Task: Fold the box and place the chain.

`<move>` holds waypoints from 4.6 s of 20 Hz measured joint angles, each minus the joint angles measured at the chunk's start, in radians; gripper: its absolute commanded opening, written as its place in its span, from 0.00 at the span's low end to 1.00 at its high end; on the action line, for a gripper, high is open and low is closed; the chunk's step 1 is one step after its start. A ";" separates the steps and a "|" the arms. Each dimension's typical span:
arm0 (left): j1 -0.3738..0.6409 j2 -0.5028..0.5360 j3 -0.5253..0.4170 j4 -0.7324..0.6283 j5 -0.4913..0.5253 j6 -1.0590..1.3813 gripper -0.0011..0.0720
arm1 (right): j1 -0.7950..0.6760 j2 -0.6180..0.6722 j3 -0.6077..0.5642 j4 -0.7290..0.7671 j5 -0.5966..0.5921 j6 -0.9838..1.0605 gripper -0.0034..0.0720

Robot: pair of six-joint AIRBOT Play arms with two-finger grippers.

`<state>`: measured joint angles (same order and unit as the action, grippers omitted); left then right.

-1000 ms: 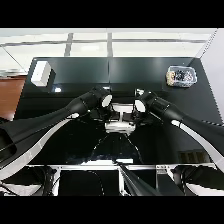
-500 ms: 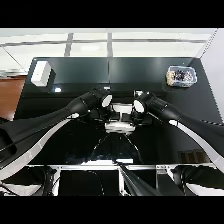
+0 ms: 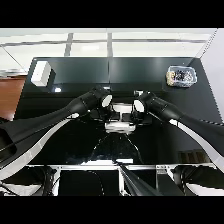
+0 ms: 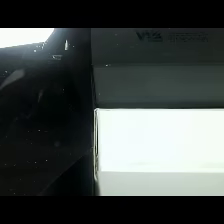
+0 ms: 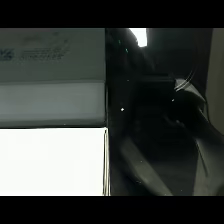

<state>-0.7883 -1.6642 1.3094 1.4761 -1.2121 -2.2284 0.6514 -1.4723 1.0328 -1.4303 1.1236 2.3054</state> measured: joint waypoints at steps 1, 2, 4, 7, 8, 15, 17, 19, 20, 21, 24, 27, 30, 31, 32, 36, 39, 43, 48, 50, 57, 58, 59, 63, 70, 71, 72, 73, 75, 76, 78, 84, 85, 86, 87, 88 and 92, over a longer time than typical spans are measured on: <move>0.000 0.000 0.000 0.000 0.000 0.000 0.05 | 0.000 0.005 0.001 -0.001 0.006 -0.013 0.44; 0.000 0.000 0.000 0.000 0.000 0.000 0.05 | 0.000 0.012 0.003 -0.001 0.016 -0.034 0.44; 0.000 0.000 0.000 0.000 0.000 0.000 0.05 | 0.000 0.045 0.012 -0.011 0.036 -0.083 0.44; 0.000 0.000 0.000 0.000 0.000 0.003 0.05 | 0.002 0.159 0.018 -0.059 0.072 -0.141 0.44; 0.000 0.000 0.000 0.000 0.000 0.003 0.05 | 0.001 0.208 0.019 -0.094 0.080 -0.155 0.44; 0.000 0.000 0.000 0.000 0.000 0.003 0.05 | -0.148 0.387 -0.013 -0.673 -0.024 -0.178 0.92; 0.000 0.000 0.000 0.000 -0.001 0.003 0.05 | -0.272 0.369 -0.037 -0.695 -0.171 -0.148 0.99; 0.000 0.000 0.000 0.000 -0.002 0.003 0.05 | -0.403 0.308 -0.040 -0.619 -0.307 -0.145 0.99; 0.000 0.000 0.000 0.000 -0.002 0.003 0.05 | -0.457 0.268 -0.024 -0.573 -0.350 -0.156 0.98; 0.000 0.000 0.000 0.000 -0.002 0.003 0.05 | -0.510 0.218 0.010 -0.529 -0.378 -0.167 0.98; 0.000 0.000 0.000 0.000 -0.003 0.003 0.05 | -0.628 0.039 0.190 -0.431 -0.350 -0.223 0.98; 0.000 0.000 0.000 0.000 -0.003 0.003 0.05 | -0.719 -0.175 0.447 -0.326 -0.223 -0.266 0.77; 0.000 0.000 0.000 0.000 -0.003 0.003 0.05 | -0.779 -0.357 0.662 -0.223 -0.119 -0.287 0.76; 0.000 0.000 0.000 0.000 -0.003 0.003 0.05 | -0.791 -0.407 0.719 -0.198 -0.099 -0.291 0.76; 0.000 0.000 0.000 0.000 -0.003 0.003 0.05 | -0.799 -0.449 0.766 -0.179 -0.084 -0.294 0.76; 0.000 0.000 0.000 0.000 -0.003 0.003 0.05 | -0.816 -0.568 0.882 -0.127 -0.062 -0.303 0.25; 0.000 0.000 0.000 0.000 -0.003 0.003 0.05 | -0.820 -0.602 0.928 -0.105 -0.038 -0.311 0.07; 0.000 0.000 0.000 0.000 -0.003 0.003 0.05 | -0.821 -0.566 0.995 -0.092 0.022 -0.402 0.06; 0.000 0.000 0.000 0.000 -0.002 0.003 0.05 | -0.821 -0.369 1.018 -0.087 0.085 -0.559 0.06; 0.000 0.000 0.000 0.000 -0.001 0.003 0.05 | -0.819 -0.256 1.022 -0.069 0.091 -0.605 0.06; 0.000 0.000 0.000 0.000 0.000 0.002 0.05 | -0.811 0.101 1.004 0.119 0.156 -0.718 0.07; 0.000 0.000 0.000 0.000 0.000 0.002 0.05 | -0.806 0.151 0.985 0.160 0.177 -0.738 0.06; 0.000 0.000 0.000 0.000 0.000 0.002 0.05 | -0.798 0.199 0.960 0.195 0.190 -0.755 0.07; 0.000 0.000 0.000 0.000 0.000 0.002 0.05 | -0.730 0.362 0.853 0.276 0.259 -0.802 0.07; 0.000 0.000 0.000 0.000 0.000 0.002 0.05 | -0.545 0.437 0.789 0.457 0.486 -0.859 0.07; 0.000 0.000 0.000 0.000 0.000 0.002 0.05 | -0.516 0.439 0.781 0.471 0.500 -0.863 0.07; 0.000 0.000 0.000 0.000 0.000 0.002 0.05 | -0.486 0.441 0.771 0.484 0.508 -0.866 0.07; 0.000 0.000 0.000 0.000 0.000 0.002 0.05 | -0.460 0.442 0.756 0.492 0.508 -0.866 0.07; 0.000 0.000 0.000 0.000 0.000 0.002 0.05 | -0.407 0.443 0.714 0.505 0.494 -0.868 0.07; 0.000 0.000 0.000 0.000 0.000 0.002 0.05 | -0.386 0.444 0.689 0.508 0.483 -0.869 0.07; 0.000 0.000 0.000 0.000 0.000 0.003 0.05 | -0.347 0.444 0.629 0.514 0.447 -0.870 0.07; 0.000 0.000 0.000 0.000 0.000 0.002 0.05 | -0.282 0.441 0.441 0.519 0.307 -0.871 0.07; 0.000 0.000 0.000 0.000 0.000 0.002 0.05 | -0.278 0.440 0.420 0.516 0.290 -0.871 0.07; 0.000 0.000 0.000 0.000 0.000 0.002 0.05 | -0.276 0.439 0.407 0.514 0.274 -0.871 0.07; 0.000 0.000 0.000 0.000 0.000 0.002 0.05 | -0.274 0.440 0.395 0.515 0.262 -0.872 0.07; 0.000 0.000 0.000 0.000 0.000 0.002 0.05 | -0.273 0.440 0.385 0.514 0.255 -0.872 0.07; 0.000 0.000 0.000 0.000 0.000 0.002 0.05 | -0.270 0.440 0.301 0.505 0.240 -0.872 0.07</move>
<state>-0.7883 -1.6642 1.3094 1.4761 -1.2121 -2.2261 0.3817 -1.0325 1.3338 -0.9249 1.3632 1.4338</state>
